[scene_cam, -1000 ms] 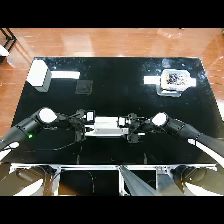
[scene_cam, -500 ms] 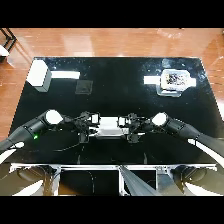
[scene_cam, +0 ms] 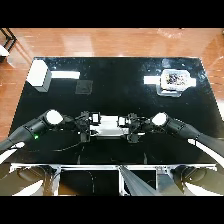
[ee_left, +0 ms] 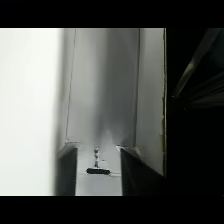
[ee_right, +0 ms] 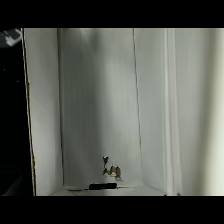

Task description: Fold the box and place the chain.

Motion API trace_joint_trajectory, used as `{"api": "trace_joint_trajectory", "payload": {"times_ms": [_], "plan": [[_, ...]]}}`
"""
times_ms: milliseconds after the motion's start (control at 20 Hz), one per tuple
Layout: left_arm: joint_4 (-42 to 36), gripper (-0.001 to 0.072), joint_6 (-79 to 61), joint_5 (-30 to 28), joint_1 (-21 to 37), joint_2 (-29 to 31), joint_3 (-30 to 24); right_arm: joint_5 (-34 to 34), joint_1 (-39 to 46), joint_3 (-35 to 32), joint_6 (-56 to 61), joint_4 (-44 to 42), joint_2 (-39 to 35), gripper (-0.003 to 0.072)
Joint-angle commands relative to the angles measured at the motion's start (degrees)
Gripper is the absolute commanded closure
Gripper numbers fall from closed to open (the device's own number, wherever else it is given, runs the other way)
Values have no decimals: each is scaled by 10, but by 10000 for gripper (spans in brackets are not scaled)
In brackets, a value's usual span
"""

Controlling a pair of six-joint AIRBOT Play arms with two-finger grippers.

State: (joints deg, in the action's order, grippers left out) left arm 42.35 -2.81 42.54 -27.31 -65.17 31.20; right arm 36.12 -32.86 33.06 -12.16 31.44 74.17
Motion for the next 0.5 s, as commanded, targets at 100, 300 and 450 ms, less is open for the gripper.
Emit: {"api": "trace_joint_trajectory", "payload": {"times_ms": [100, 300, 450], "plan": [[7, 419, 0, -1, 0, 0, 1, 0, 0, 0, 0, 0, 0, 119], [43, 685, 51, -1, 2, 27, 1, 0, 0, 0, 0, 0, 0, 119], [106, 684, 192, 21, 31, 101, 1, 0, 0, 0, 0, 0, 0, 119]]}}
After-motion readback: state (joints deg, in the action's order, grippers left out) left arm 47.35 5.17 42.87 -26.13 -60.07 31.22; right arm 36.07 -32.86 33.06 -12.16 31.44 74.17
